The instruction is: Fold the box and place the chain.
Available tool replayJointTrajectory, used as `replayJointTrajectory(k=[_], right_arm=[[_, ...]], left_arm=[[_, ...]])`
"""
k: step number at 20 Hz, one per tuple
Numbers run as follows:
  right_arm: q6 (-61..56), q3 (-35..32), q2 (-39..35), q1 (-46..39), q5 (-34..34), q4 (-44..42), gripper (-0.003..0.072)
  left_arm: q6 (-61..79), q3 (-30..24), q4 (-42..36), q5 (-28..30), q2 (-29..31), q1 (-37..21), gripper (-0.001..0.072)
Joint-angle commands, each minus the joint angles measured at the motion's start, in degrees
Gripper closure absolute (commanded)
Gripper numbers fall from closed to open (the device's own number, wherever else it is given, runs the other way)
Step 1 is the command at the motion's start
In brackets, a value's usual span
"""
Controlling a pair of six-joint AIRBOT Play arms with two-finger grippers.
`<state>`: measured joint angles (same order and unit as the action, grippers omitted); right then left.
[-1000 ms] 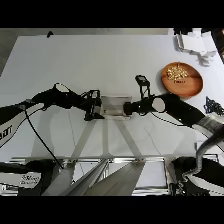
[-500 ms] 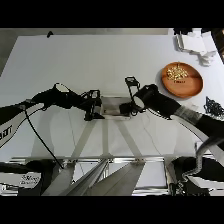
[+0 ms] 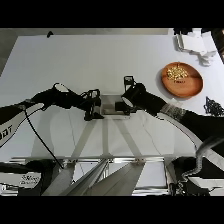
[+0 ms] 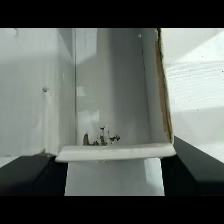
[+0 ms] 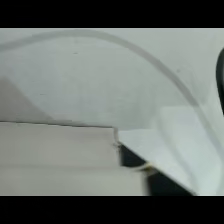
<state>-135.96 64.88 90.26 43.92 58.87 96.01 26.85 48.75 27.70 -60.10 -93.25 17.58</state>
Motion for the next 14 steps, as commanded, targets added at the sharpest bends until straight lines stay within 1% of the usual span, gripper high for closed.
replayJointTrajectory(k=[1,2,6,9,11,13,14], right_arm=[[-1.9,0.24,-1.2,0.17,0.09,-0.31,0.0201],[-0.96,0.24,-2.54,0.17,0.04,-0.28,0.0135],[10.12,0.24,-11.1,0.07,1.05,-1.64,0.0136],[18.1,0.24,-18.78,-1.44,4.13,-2.12,0.0136],[23.93,0.24,-23.56,-4.5,6.64,-2.16,0.0135],[31.78,0.24,-27.3,-10.1,6.43,-1.77,0.0135],[32.96,0.24,-28.39,-13.86,5.79,-1.75,0.0134]], left_arm=[[0.09,0.02,0.0,0.09,0.0,0.02,0.0361],[0.09,0.02,0.02,0.07,0.0,0.02,0.0361],[0.09,0.02,0.02,0.09,0.0,0.02,0.0361],[0.09,0.02,0.04,0.09,0.0,0.02,0.0361],[0.09,0.02,0.0,0.07,0.0,0.02,0.0361],[0.09,0.02,0.0,0.09,0.0,0.02,0.0361],[0.09,0.02,0.0,0.09,0.0,0.02,0.0361]])
